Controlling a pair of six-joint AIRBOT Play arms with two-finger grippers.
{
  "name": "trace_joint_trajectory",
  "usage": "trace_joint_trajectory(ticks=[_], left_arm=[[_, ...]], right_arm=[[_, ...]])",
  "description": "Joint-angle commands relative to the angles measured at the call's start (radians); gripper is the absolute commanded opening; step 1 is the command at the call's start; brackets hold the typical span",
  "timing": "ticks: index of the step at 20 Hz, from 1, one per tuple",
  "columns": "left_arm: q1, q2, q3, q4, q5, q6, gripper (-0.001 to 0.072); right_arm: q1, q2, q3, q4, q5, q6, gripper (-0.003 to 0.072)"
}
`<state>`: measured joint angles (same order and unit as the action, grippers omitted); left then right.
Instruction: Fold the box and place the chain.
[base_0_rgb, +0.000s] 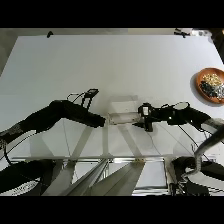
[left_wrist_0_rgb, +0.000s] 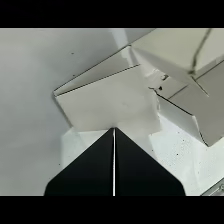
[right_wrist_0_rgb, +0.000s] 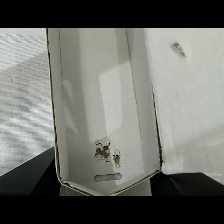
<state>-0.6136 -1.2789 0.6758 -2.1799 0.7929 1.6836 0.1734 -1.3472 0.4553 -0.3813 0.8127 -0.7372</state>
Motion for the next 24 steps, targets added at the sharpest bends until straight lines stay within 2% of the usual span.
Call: trace_joint_trajectory(ticks=[1,3,6,8,13,16,24], left_arm=[[-0.011,0.006,0.0,0.011,0.005,0.017,0.0001],[-0.008,0.022,0.0,0.047,0.0,-0.01,-0.0001],[-0.008,0.069,0.0,0.272,-0.016,-0.223,-0.0001],[-0.008,0.072,0.0,0.335,0.019,-0.29,-0.0002],[-0.01,0.013,0.0,0.268,-0.025,-0.284,0.0],[-0.011,-0.005,0.0,0.164,-0.06,-0.192,0.0],[-0.009,-0.031,0.0,0.177,-0.033,-0.192,-0.0001]], right_arm=[[0.0,0.0,0.001,0.0,0.0,0.0,0.0406],[0.0,0.0,0.001,0.0,0.0,0.0,0.0406],[0.0,0.0,0.001,0.0,0.0,0.0,0.0406],[0.0,0.0,0.001,0.0,0.0,0.0,0.0406],[0.0,0.0,0.001,0.0,0.0,0.0,0.0406],[0.0,0.0,0.001,0.0,0.0,0.0,0.0406],[0.0,0.0,0.001,0.0,0.0,0.0,0.0406]])
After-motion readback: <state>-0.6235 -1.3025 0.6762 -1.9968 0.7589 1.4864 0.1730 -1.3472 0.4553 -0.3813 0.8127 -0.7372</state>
